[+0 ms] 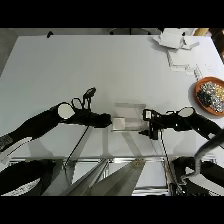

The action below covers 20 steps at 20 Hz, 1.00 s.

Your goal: Fold the box and place the chain.

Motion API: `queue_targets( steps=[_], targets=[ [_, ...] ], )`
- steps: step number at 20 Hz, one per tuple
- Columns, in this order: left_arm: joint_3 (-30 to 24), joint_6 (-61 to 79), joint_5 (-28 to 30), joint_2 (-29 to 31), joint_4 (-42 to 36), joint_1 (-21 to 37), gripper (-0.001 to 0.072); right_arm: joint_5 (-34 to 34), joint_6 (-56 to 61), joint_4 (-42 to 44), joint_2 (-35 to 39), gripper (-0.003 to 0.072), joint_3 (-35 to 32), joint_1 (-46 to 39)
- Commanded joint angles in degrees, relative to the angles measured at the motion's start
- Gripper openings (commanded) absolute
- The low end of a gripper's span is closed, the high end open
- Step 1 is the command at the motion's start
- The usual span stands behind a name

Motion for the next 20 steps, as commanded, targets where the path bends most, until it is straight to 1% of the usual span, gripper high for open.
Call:
queue_targets(
  steps=[1, 2, 4, 13, 16, 17, 20],
  targets=[
    [0.9, 0.2, 0.6, -1.1, -0.1, -1.5, 0.0176, 0.0, 0.0, 0.0, 0.0, 0.0411, 0.0, 0.0],
    [1.3, 0.2, 0.7, -1.5, -0.1, -1.9, 0.0179, 0.0, 0.0, 0.0, 0.0, 0.0411, 0.0, 0.0],
    [2.0, 0.2, 0.5, -1.5, 0.4, -2.2, 0.0315, 0.0, 0.0, 0.0, 0.0, 0.0411, 0.0, 0.0],
    [2.7, -0.7, -1.6, -1.5, 3.1, -1.7, 0.0335, 0.0, 0.0, 0.0, 0.0, 0.0411, 0.0, 0.0],
    [3.4, -1.8, -1.7, -1.6, 3.5, -2.7, 0.0335, 0.0, 0.0, 0.0, 0.0, 0.0411, 0.0, 0.0],
    [4.3, -3.0, -2.1, -1.8, 4.7, -3.2, 0.0335, 0.0, 0.0, 0.0, 0.0, 0.0411, 0.0, 0.0],
    [8.6, -11.5, -4.0, -4.1, 12.4, -5.2, 0.0334, 0.1, 0.0, 0.0, 0.0, 0.0411, 0.0, 0.0]
  ],
)
